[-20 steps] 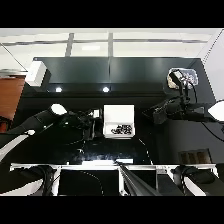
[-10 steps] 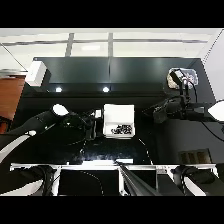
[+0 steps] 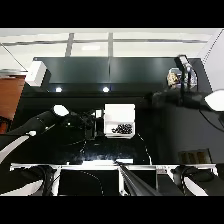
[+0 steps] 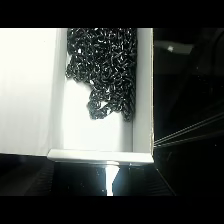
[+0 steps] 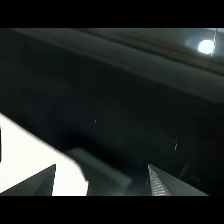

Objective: Fold the box and place the chain.

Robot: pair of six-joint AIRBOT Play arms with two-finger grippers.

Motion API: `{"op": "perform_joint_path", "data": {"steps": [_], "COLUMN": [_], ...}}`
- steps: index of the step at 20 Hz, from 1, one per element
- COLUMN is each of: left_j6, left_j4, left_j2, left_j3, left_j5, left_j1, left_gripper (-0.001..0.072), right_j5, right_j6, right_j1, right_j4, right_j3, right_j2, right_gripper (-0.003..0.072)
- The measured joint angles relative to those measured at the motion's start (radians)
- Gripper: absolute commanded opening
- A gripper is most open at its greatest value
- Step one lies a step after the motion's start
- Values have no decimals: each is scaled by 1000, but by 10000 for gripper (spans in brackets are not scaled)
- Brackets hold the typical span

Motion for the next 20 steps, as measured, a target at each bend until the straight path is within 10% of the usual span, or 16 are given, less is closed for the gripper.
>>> {"op": "perform_joint_path", "data": {"steps": [9, 20], "left_j6": [-4, -5], "left_j4": [6, 8], "left_j2": [0, 0], "left_j3": [0, 0], "left_j5": [5, 7], "left_j1": [-3, -4], "left_gripper": [483, 483], "right_j5": [23, 315], "right_j6": [-102, -478], "right_j1": [53, 134], "right_j4": [-14, -16], "right_j3": [213, 232], "right_j2": [-399, -331], "right_gripper": [720, 720]}}
